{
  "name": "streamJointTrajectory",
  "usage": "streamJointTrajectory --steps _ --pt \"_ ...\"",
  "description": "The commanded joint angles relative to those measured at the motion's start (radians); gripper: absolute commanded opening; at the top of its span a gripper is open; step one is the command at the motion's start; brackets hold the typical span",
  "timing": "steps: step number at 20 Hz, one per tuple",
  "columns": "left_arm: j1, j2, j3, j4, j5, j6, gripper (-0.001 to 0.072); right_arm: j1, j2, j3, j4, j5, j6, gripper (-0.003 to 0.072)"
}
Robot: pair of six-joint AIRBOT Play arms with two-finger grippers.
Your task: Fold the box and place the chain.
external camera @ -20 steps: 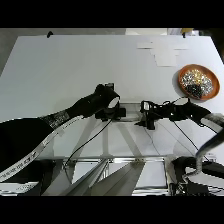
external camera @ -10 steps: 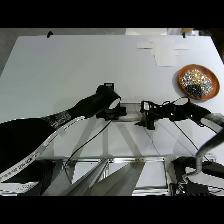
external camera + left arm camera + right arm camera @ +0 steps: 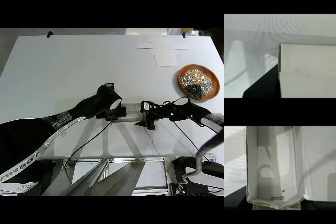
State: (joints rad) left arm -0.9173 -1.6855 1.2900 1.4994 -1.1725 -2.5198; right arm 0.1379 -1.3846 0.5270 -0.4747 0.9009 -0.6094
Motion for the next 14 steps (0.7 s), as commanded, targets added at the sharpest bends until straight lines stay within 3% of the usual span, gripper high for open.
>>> streamJointTrajectory --steps 1,7,9,13,14 --pt "-0.001 0.000 0.000 -0.003 -0.014 0.006 0.0096 0.000 0.001 0.000 0.001 0.000 0.002 0.0461" --pt "0.000 0.000 0.000 -0.002 -0.022 0.056 0.0078 0.000 0.001 0.000 0.001 0.000 0.002 0.0461" --pt "0.000 0.000 0.000 -0.002 -0.021 0.055 0.0003 0.000 0.001 0.000 0.001 0.000 0.002 0.0461" --pt "0.000 0.000 0.000 -0.002 -0.017 0.056 0.0006 0.000 0.001 0.000 0.001 0.000 0.002 0.0461" --pt "0.000 0.001 0.000 -0.003 -0.014 0.055 0.0045 0.000 0.001 0.000 0.001 0.000 0.002 0.0461"
